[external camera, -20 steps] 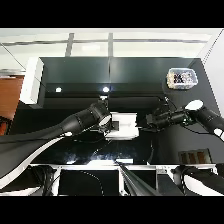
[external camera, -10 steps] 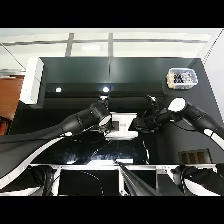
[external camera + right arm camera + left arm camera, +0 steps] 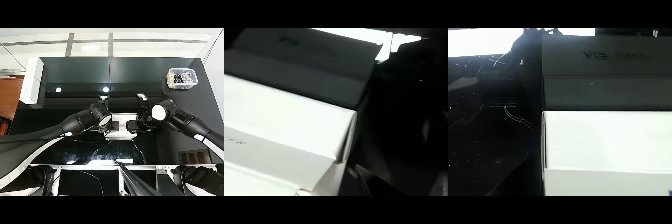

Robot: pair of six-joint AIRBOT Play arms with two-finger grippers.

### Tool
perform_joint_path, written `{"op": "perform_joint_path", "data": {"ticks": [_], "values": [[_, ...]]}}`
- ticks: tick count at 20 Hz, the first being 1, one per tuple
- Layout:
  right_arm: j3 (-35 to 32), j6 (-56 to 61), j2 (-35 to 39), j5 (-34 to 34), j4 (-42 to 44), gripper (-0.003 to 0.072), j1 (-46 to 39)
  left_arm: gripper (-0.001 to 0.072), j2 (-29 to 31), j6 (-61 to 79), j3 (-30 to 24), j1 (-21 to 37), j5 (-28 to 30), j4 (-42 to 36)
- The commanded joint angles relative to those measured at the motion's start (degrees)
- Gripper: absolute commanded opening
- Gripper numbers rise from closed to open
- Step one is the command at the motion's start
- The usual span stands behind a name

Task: Fold the box and place the chain.

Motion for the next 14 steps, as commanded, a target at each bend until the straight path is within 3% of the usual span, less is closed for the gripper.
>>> {"op": "perform_joint_path", "data": {"ticks": [1, 14], "values": [[0.5, 8.1, 0.0, -1.3, -7.8, 0.0323, 3.5, 0.0025, 0.0, 0.1, 0.0, 0.0, 0.1, 0.1], [1.2, 16.0, -4.9, -2.3, -12.0, 0.0253, 6.5, 0.0025, 0.0, 0.5, 0.0, 0.0, 0.3, 0.1]]}}
